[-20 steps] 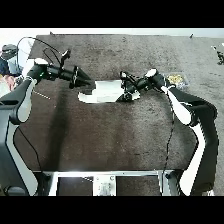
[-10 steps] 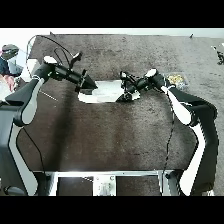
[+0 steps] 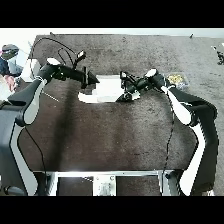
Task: Fold the box and place the chain.
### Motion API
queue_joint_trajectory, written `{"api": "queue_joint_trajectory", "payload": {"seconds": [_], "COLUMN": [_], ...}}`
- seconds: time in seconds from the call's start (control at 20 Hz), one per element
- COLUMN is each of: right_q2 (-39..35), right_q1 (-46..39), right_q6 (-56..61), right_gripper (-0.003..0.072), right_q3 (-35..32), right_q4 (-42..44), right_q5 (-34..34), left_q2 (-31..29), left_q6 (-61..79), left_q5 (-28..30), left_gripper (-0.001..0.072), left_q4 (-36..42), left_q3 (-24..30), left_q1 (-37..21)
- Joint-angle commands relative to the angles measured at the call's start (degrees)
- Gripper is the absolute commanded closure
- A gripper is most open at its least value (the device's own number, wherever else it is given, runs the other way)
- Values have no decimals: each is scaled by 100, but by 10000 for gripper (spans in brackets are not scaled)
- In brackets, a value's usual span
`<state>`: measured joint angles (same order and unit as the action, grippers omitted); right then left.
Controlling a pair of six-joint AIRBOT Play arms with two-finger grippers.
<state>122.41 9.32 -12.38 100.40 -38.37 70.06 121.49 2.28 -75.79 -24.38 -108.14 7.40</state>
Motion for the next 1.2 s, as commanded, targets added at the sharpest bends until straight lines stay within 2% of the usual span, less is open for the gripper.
{"api": "queue_joint_trajectory", "payload": {"seconds": [0.0, 0.25, 0.85, 1.0, 1.15], "right_q2": [4, 4, 4, 4, 4], "right_q1": [2, 2, 2, 2, 2], "right_q6": [0, 0, 0, 0, 0], "right_gripper": [274, 273, 273, 273, 273], "right_q3": [0, 2, 0, 0, 0], "right_q4": [0, 2, 2, 2, 0], "right_q5": [2, 2, 2, 2, 0], "left_q2": [153, 411, 520, 352, -186], "left_q6": [-92, -92, -177, 52, 249], "left_q5": [516, 579, 527, 535, 516], "left_gripper": [697, 697, 699, 699, 699], "left_q4": [90, 374, 234, 238, 192], "left_q3": [0, 0, -7, -7, -7], "left_q1": [7, 7, 7, 4, -26]}}
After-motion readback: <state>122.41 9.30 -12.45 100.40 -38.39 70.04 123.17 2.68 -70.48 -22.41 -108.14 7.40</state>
